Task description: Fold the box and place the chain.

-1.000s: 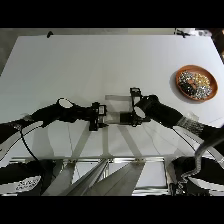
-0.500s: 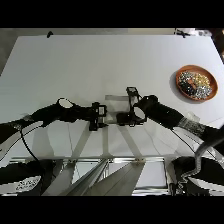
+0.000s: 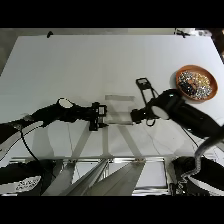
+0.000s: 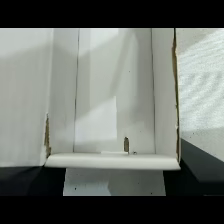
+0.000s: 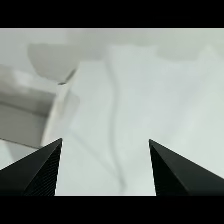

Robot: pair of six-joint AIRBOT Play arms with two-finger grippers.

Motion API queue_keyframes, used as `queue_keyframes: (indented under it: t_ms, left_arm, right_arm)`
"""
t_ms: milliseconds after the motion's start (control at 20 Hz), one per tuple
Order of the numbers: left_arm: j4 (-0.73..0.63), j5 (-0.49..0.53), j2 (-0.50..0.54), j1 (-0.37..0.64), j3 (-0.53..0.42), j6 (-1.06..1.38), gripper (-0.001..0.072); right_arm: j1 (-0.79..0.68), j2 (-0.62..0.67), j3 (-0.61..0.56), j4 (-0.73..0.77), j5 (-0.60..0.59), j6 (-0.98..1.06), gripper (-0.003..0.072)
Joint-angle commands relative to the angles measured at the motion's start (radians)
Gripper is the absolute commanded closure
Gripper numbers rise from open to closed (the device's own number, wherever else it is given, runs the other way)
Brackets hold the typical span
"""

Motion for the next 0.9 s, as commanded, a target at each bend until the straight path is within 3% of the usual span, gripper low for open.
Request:
queue_keyframes:
  t_ms: [0,150,300,400,700,850]
  left_arm:
    - [0.0,-0.001,0.0,0.0,0.001,0.0,0.05]
    - [0.0,-0.001,0.0,0.0,0.001,0.0,0.05]
    - [0.0,-0.001,0.0,0.0,0.001,0.0,0.05]
    - [0.0,-0.001,0.0,0.0,0.001,0.0,0.05]
    - [0.0,-0.001,0.0,0.0,0.001,0.0,0.05]
    - [0.0,-0.001,0.0,0.0,0.001,0.0,0.05]
  right_arm:
    - [-0.196,0.124,0.039,-0.123,0.008,-0.139,0.0087]
    - [-0.542,0.072,0.049,-0.1,-0.144,-0.317,0.0095]
    - [-0.856,-0.102,0.084,-0.023,-0.199,-0.489,0.0094]
    - [-0.967,-0.226,0.127,-0.023,-0.219,-0.542,0.0094]
    - [-0.977,-0.464,0.252,0.009,-0.342,-0.578,0.0094]
    - [-0.946,-0.538,0.293,0.016,-0.344,-0.567,0.0095]
